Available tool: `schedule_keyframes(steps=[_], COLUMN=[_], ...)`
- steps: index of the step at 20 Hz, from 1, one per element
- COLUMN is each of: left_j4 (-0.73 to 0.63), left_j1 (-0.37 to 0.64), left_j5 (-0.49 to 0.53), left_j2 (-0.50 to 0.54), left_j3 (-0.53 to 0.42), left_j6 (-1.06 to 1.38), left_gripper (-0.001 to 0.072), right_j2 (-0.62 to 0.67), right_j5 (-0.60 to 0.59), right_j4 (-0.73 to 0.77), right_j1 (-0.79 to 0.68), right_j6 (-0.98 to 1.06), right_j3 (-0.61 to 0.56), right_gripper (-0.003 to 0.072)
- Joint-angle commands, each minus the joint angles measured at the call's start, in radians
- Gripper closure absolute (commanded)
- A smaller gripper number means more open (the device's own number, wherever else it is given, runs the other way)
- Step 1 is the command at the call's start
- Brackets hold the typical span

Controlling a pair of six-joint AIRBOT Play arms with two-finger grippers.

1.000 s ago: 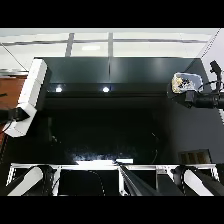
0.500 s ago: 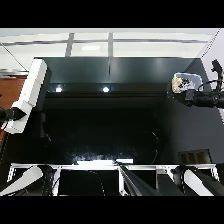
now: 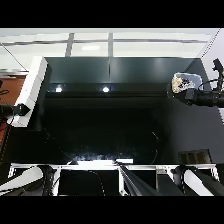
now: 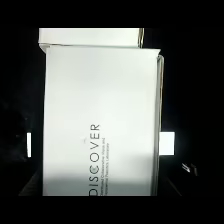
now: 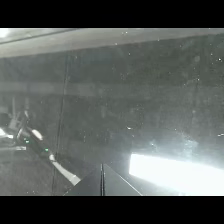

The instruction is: Fold the box and place the chain.

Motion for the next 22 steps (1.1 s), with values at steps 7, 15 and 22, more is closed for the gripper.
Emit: schedule_keyframes(steps=[7, 15, 22], left_j4=[-0.111, -0.175, 0.207], left_j1=[-0.010, -0.258, -0.719], left_j5=[-0.206, -0.246, 0.183], left_j2=[0.092, 0.446, 0.798], left_j3=[0.235, 0.203, -0.255], left_j6=[-0.095, -0.445, -0.460], left_gripper=[0.0000, 0.0682, 0.0682], right_j2=[0.042, 0.314, 0.391], right_j5=[0.004, -0.061, -0.645], right_j4=[-0.037, -0.297, -0.265], right_j1=[0.001, 0.012, 0.082], right_j6=[-0.119, 0.006, -0.013], right_j3=[0.134, 0.180, -0.278], right_gripper=[0.0664, 0.0670, 0.0665])
